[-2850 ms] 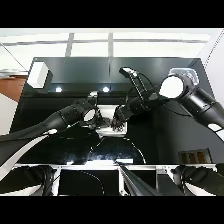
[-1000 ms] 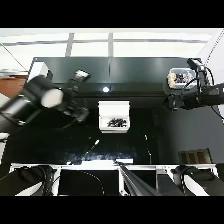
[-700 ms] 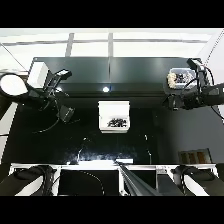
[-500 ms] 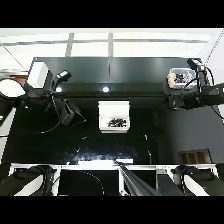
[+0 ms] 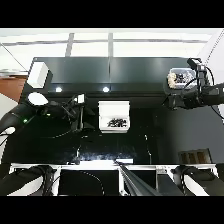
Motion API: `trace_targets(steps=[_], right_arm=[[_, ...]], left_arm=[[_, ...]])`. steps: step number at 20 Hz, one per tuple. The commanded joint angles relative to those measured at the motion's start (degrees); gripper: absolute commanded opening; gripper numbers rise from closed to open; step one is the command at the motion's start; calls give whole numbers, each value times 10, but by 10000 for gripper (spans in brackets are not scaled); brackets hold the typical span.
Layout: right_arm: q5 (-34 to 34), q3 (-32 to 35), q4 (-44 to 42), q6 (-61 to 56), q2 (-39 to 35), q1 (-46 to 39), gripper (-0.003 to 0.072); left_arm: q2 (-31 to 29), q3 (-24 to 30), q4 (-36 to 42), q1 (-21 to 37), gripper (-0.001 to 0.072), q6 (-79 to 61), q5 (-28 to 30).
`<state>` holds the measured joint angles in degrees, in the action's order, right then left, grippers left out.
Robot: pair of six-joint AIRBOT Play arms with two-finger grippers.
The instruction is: Fold the box and place the chain.
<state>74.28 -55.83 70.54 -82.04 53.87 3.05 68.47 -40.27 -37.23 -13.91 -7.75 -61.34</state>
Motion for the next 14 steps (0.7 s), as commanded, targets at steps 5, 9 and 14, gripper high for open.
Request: trace_targets(steps=[5,9,14], right_arm=[[0,0,0,-17,0,0,545],[-3,0,0,-17,0,0,546],[-8,0,0,-17,0,0,546]], left_arm=[[83,3,3,4,707,-75,20],[99,3,53,2,707,-89,19],[112,0,64,3,708,-108,23]])
